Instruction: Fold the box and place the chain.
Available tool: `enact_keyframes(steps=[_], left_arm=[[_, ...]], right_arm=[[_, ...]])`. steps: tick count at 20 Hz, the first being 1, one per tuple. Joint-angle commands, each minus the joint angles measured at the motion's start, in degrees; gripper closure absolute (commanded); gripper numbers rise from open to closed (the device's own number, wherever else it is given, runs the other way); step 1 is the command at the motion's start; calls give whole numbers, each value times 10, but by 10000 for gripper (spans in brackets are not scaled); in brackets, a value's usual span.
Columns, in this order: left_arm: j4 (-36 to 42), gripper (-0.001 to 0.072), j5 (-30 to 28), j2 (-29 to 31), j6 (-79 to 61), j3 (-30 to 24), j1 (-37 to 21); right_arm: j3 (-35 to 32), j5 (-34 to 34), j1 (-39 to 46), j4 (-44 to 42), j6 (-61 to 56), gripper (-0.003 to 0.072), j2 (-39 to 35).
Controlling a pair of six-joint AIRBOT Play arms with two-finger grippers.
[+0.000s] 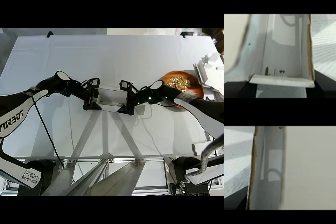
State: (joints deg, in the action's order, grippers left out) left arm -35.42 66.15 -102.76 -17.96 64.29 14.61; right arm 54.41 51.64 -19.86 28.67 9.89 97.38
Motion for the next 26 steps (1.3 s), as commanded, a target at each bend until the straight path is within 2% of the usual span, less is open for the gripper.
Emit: enact_keyframes(steps=[1, 6, 7, 9, 11, 22, 23, 24, 26], left_arm=[[0, 319, 1, 0, 0, 0, 0], [0, 319, 1, 0, 0, 0, 0], [0, 319, 1, 0, 0, 0, 0], [0, 319, 1, 0, 0, 0, 0], [0, 319, 1, 0, 0, 0, 0], [0, 319, 1, 0, 0, 0, 0], [0, 319, 1, 0, 0, 0, 0], [0, 319, 1, 0, 0, 0, 0], [0, 319, 1, 0, 0, 0, 0]], right_arm=[[0, 0, 0, 0, 0, 170, 0], [0, 3, 0, 0, -2, 170, 0], [0, 5, 0, 0, -10, 150, 0], [0, 4, 0, 0, -11, -19, -1], [0, 4, 0, 20, -11, -19, -10], [0, -3, 1, 270, -112, -7, -149], [0, -1, 1, 297, -133, 2, -161], [0, 2, 1, 322, -159, 59, -174], [0, 9, 0, 356, -223, 284, -200]])
